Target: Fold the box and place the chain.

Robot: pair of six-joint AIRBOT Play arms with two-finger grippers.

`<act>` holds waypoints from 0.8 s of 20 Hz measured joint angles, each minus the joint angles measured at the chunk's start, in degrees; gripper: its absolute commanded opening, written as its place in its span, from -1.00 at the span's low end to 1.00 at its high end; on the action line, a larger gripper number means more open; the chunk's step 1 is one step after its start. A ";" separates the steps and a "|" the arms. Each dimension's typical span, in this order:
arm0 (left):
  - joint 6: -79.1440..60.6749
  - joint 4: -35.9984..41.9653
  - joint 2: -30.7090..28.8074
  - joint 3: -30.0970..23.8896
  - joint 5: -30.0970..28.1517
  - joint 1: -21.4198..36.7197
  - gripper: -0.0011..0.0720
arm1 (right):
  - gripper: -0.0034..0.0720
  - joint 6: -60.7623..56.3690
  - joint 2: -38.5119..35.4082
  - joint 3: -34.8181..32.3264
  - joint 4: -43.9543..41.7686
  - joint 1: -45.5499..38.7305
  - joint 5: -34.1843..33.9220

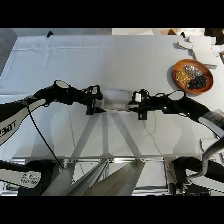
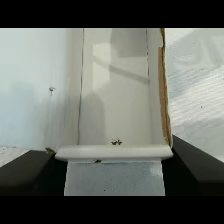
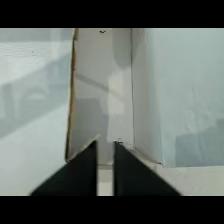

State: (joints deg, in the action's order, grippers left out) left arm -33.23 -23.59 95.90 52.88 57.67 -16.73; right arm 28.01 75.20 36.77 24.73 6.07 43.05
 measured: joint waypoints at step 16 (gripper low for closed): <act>0.02 0.02 0.00 0.00 -0.02 0.00 -0.10 | -0.89 -66.31 -22.69 0.00 23.43 -14.14 8.35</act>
